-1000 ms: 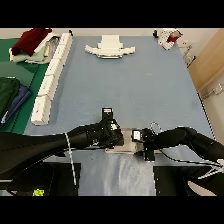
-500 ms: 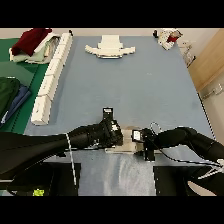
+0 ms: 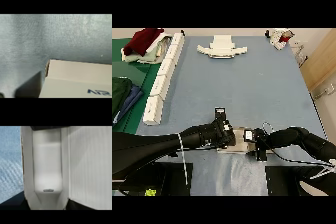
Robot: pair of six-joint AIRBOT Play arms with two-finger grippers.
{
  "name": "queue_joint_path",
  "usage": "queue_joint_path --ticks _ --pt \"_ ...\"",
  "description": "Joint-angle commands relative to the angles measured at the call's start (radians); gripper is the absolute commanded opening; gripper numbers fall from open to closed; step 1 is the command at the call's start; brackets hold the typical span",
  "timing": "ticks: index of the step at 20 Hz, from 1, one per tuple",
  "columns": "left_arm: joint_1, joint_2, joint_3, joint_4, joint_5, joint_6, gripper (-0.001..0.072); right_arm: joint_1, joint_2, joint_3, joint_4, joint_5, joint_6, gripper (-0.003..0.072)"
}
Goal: Fold the box.
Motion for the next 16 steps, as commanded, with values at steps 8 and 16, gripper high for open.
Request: queue_joint_path --ticks 8,16 --pt "0.000 0.002 0.001 -0.001 0.014 0.041 0.0605 -0.001 0.001 0.001 0.000 0.000 0.000 0.0503" --pt "-0.001 0.240 0.001 0.003 -0.153 0.139 0.0604 -0.001 0.001 0.001 0.000 0.000 0.000 0.0503"
